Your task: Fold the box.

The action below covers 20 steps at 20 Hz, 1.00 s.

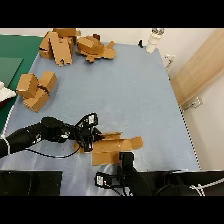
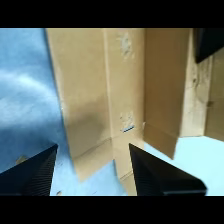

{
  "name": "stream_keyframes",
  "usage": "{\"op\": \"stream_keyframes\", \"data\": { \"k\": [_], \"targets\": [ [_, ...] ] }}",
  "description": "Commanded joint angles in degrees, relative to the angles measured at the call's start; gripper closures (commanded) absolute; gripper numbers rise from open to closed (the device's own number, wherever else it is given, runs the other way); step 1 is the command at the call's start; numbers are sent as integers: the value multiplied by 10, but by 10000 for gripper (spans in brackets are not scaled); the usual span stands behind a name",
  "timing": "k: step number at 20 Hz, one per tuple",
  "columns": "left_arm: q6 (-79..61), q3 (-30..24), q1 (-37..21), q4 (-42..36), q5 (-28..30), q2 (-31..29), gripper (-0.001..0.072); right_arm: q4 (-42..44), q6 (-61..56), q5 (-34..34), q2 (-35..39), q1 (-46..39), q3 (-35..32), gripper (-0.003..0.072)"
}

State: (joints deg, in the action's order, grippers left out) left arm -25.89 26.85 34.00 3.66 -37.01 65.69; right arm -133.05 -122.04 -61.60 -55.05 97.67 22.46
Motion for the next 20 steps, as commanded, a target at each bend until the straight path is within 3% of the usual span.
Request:
{"op": "stream_keyframes", "data": {
  "k": [1,3,16,20],
  "targets": [
    [0,0,0,0,0,0,694,-26,-26,-4,-5,2,0,-20],
    [0,0,0,1,0,0,694,-26,-24,-14,-4,3,4,169],
    [0,0,0,2,0,0,694,-24,-61,11,22,-21,-6,165],
    [0,0,0,2,0,0,694,-18,-29,158,113,-64,-79,165]
  ]
}}
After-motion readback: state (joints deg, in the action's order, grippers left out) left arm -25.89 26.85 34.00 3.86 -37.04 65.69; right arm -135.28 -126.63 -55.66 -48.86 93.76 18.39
